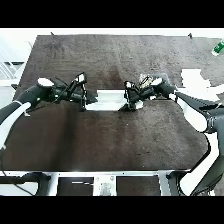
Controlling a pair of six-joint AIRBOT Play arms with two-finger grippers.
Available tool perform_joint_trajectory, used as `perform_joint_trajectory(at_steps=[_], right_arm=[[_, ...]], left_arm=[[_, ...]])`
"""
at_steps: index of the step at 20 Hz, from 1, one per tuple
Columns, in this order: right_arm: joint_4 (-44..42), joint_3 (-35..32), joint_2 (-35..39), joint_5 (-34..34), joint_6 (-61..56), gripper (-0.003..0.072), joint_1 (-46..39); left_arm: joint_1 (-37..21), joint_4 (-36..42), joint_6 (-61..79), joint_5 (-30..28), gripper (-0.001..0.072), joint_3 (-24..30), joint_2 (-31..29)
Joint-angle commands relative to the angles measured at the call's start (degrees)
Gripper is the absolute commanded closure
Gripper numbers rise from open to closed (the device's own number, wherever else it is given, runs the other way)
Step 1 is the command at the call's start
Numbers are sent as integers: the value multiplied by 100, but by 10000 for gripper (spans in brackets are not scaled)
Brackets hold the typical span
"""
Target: Fold the box and place the chain.
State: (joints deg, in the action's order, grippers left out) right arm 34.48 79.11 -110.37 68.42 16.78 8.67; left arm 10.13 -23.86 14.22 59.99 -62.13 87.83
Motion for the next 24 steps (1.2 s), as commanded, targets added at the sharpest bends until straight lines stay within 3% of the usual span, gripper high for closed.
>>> perform_joint_trajectory(at_steps=[1, 5, 11, 16, 24], right_arm=[[0, 2, 0, 0, 0, 192, 4], [0, 2, 0, 0, 0, 192, 4], [0, 2, 0, 0, 0, 192, 4], [0, 2, 0, 0, 0, 192, 4], [0, 2, 0, 0, 0, 192, 4]], left_arm=[[31, 157, -76, -109, 700, -511, 527], [273, 144, -188, -293, 699, -1178, 861], [376, 76, -197, -1486, 697, -1239, 966], [378, 74, -483, -1478, 697, -1631, 1379], [378, -243, -868, -1134, 697, -1644, 1620]])
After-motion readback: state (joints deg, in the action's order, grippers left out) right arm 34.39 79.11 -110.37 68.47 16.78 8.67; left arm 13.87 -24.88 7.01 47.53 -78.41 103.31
